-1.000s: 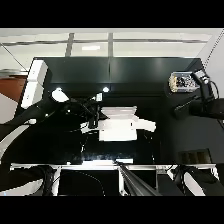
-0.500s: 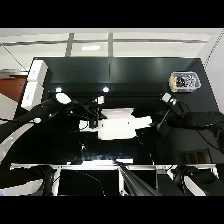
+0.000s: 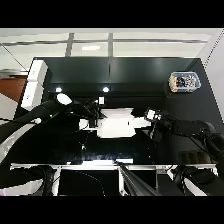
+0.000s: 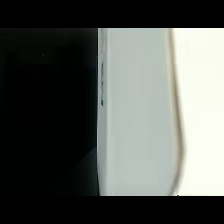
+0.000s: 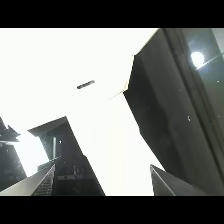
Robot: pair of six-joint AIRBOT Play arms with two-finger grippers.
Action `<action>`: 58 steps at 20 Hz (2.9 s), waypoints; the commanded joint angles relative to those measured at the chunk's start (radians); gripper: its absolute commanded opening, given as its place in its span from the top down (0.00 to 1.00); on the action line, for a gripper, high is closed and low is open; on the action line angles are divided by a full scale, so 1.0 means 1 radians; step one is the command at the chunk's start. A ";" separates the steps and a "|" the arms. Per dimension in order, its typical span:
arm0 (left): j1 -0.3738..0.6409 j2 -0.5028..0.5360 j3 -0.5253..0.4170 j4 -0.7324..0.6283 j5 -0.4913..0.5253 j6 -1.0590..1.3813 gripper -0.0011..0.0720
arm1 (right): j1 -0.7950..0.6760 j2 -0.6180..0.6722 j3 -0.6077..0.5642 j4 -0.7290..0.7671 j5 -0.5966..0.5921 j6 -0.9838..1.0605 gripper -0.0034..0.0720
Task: Fold the box and place the chain.
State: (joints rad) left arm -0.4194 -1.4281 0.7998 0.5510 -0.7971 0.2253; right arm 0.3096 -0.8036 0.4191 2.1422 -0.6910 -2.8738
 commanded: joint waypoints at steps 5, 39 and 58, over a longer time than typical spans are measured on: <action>-0.037 -0.006 -0.003 0.100 0.014 -0.024 0.95 | 0.013 -0.027 -0.014 -0.005 0.014 -0.018 0.03; -0.043 -0.003 -0.003 0.093 0.007 -0.073 0.95 | 0.175 -0.206 0.150 0.094 0.120 0.020 0.03; -0.060 0.024 -0.003 0.122 0.057 -0.076 0.95 | 0.173 -0.300 0.168 0.236 0.012 -0.115 0.03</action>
State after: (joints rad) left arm -0.4789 -1.4048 0.7956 0.6731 -0.7570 0.1513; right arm 0.4812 -1.0904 0.5861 2.3692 -0.6613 -2.9864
